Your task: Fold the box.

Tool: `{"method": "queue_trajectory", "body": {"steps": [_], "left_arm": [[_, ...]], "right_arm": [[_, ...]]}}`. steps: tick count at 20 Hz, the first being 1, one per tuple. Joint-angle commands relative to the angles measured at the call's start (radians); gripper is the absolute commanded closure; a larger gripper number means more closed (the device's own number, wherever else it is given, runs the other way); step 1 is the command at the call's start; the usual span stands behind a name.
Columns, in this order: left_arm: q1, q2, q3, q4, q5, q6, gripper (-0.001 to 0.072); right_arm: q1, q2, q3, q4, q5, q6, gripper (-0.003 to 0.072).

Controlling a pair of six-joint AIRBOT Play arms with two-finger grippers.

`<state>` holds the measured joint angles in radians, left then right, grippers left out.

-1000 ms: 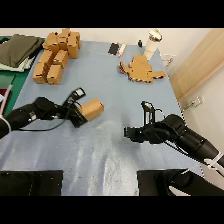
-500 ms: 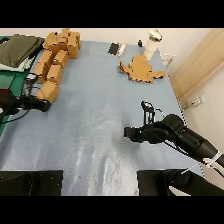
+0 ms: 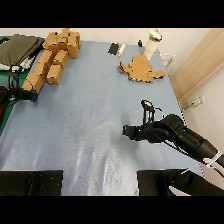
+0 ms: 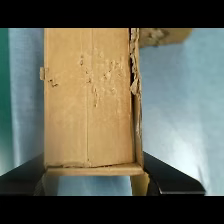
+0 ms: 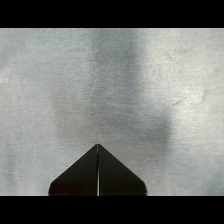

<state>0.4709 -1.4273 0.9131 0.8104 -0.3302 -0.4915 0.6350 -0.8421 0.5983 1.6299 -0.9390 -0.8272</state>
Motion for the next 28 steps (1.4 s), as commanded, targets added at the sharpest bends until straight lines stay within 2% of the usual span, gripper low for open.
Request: {"method": "queue_trajectory", "body": {"steps": [1,4,8,9,10,13,16,18,20,21,22,23,25,28], "left_arm": [[0.004,-0.100,0.080,0.003,-0.002,-0.033,0.0388],[0.004,-0.137,0.082,0.006,0.013,-0.032,0.0389],[0.005,-0.142,0.082,0.056,-0.022,-0.033,0.0379],[0.005,-0.137,0.083,0.068,-0.027,-0.033,0.0095],[0.005,-0.131,0.083,0.072,-0.038,-0.042,0.0001],[0.008,-0.100,0.083,0.160,-0.138,-0.071,-0.0007],[0.034,-0.028,0.083,0.375,-0.261,-0.248,-0.0006],[0.055,0.039,0.083,0.535,-0.383,-0.392,-0.0006],[0.064,0.098,0.083,0.630,-0.516,-0.488,-0.0004],[0.064,0.123,0.083,0.631,-0.581,-0.532,0.0181],[0.055,0.148,0.083,0.611,-0.657,-0.547,0.0616],[0.032,0.168,0.083,0.581,-0.706,-0.549,0.0695],[-0.070,0.205,0.083,0.463,-0.774,-0.549,0.0697],[-0.363,0.228,0.093,0.397,-0.778,-0.666,0.0698]], "right_arm": [[0.000,0.000,0.001,0.001,0.008,0.000,0.0684],[0.000,0.000,0.001,0.001,0.017,0.000,0.0684],[0.000,0.000,0.001,0.002,0.026,0.000,0.0684],[0.000,0.000,0.001,0.002,0.026,0.000,0.0684],[0.000,0.000,0.001,0.002,0.026,0.000,0.0684],[0.000,0.000,0.001,0.005,0.025,0.000,0.0684],[0.000,0.000,0.001,0.051,0.019,-0.004,0.0683],[0.000,0.000,0.001,0.050,0.018,-0.004,0.0683],[-0.004,-0.004,0.001,0.045,0.019,-0.005,0.0683],[-0.017,-0.015,0.003,0.046,0.019,-0.024,0.0683],[-0.042,-0.036,0.011,0.047,0.018,-0.069,0.0683],[-0.072,-0.066,0.029,0.053,0.016,-0.119,0.0683],[-0.147,-0.163,0.106,0.080,0.014,-0.254,0.0683],[-0.222,-0.355,0.293,0.141,0.001,-0.438,0.0683]]}}
